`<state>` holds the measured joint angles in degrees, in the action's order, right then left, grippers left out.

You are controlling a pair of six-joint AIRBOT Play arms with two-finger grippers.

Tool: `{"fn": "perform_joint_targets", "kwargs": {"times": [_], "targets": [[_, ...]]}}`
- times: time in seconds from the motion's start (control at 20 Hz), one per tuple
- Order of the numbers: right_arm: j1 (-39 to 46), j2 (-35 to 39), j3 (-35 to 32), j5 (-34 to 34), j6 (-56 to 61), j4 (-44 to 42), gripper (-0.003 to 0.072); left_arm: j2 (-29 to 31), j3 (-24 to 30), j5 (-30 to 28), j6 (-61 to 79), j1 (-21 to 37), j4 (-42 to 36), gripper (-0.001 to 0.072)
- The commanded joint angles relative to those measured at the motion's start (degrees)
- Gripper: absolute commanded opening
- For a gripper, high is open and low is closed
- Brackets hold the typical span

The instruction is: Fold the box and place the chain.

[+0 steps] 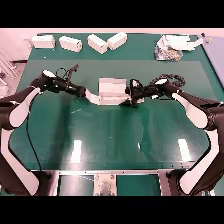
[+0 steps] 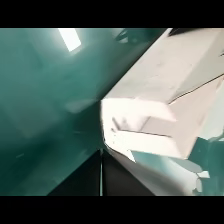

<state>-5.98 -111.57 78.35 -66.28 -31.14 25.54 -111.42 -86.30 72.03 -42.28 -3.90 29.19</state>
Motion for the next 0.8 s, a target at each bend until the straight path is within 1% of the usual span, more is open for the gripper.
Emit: {"fn": "perform_joint_targets", "kwargs": {"times": [0.0,0.15,0.3,0.45,0.6,0.65,0.75], "targets": [[0.0,0.0,0.0,0.0,0.0,0.0,0.0476,2.0,-0.2,-0.6,2.9,-2.8,-3.0,0.0016],[0.0,0.0,0.0,0.0,0.0,0.0,0.0476,4.1,-0.3,-4.8,2.2,-4.3,1.2,0.0016],[0.0,0.0,0.0,0.0,0.0,0.0,0.0477,4.8,-0.2,-5.2,0.9,-4.3,1.3,0.0017],[0.0,0.0,0.0,0.0,0.0,0.0,0.0477,4.7,-0.2,-7.1,-6.9,-4.3,2.1,0.0021],[0.0,0.0,0.0,0.0,0.0,0.0,0.0476,4.7,-0.2,-6.5,-8.0,-4.3,2.1,0.0032],[0.0,0.0,0.0,0.0,0.0,0.0,0.0476,4.7,-0.2,-6.5,-9.4,-4.3,2.1,0.0171],[0.0,0.0,0.0,0.0,0.0,0.0,0.0476,4.7,-0.2,-5.2,-10.4,-4.3,2.1,0.0178]]}}
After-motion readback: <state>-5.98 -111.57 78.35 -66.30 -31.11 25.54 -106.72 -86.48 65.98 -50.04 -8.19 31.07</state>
